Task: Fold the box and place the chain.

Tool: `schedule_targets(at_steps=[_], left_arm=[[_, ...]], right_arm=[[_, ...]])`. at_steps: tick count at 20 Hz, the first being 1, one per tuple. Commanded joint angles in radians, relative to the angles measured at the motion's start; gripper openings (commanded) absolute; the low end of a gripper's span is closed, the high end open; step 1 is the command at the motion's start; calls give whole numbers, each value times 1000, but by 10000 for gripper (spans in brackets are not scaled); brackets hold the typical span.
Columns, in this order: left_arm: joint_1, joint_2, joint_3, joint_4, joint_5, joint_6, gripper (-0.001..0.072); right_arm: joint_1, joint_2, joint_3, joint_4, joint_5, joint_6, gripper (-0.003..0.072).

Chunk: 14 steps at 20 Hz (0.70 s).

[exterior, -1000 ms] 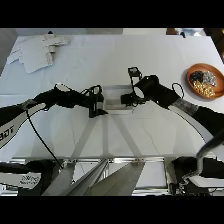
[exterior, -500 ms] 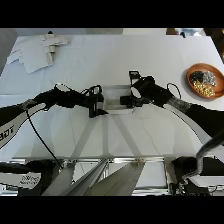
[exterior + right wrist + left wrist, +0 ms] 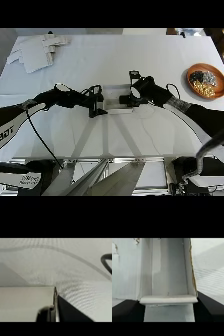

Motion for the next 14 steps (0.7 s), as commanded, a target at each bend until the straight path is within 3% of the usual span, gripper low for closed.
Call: schedule_targets(at_steps=[1, 6, 9, 14], left_arm=[[0, 0, 0, 1, -1, 3, 91], [0, 0, 0, 1, -1, 3, 91], [0, 0, 0, 0, -1, 3, 91], [0, 0, 0, 1, -1, 3, 91]], right_arm=[[0, 10, 1, 0, 0, -55, 341], [-1, 101, 1, -31, 11, -106, 336], [-31, 185, 1, -14, 92, -158, 337], [-174, 366, 1, -5, 154, -277, 335]])
